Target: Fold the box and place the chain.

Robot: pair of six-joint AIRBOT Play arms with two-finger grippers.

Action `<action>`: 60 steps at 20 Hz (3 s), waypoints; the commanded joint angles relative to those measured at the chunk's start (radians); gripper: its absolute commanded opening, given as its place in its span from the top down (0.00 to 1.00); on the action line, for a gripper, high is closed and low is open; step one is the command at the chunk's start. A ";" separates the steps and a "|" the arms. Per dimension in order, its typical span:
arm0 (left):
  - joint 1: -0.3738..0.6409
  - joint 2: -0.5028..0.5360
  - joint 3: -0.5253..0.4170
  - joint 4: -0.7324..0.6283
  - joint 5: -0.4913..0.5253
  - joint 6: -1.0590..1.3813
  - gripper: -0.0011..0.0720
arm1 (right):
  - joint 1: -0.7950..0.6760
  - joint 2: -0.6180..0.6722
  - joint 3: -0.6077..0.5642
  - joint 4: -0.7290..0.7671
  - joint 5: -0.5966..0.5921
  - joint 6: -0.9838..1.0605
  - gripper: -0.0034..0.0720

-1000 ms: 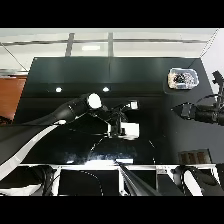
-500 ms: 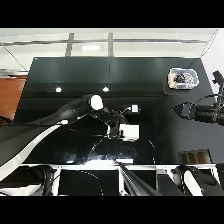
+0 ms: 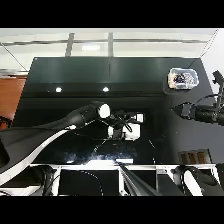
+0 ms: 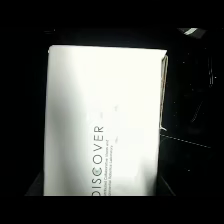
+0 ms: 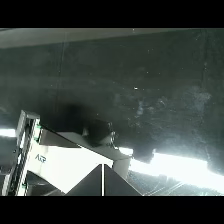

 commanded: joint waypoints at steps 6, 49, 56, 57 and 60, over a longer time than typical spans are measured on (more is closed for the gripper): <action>0.336 0.135 0.003 0.201 -0.034 -0.329 0.49 | -0.001 0.000 0.000 0.002 -0.019 0.008 0.94; 0.681 0.914 -0.374 0.240 -0.047 -1.037 0.94 | -0.001 0.347 -0.185 -0.103 -0.238 -0.222 0.94; 0.707 1.290 -0.748 0.252 0.011 -1.050 0.94 | -0.001 0.349 -0.287 -0.105 -0.283 -0.230 0.93; 0.708 1.318 -0.748 0.252 0.018 -1.050 0.94 | -0.001 0.349 -0.287 -0.105 -0.282 -0.230 0.93; 0.704 1.363 -0.748 0.243 0.015 -1.050 0.94 | -0.001 0.349 -0.287 -0.105 -0.283 -0.230 0.93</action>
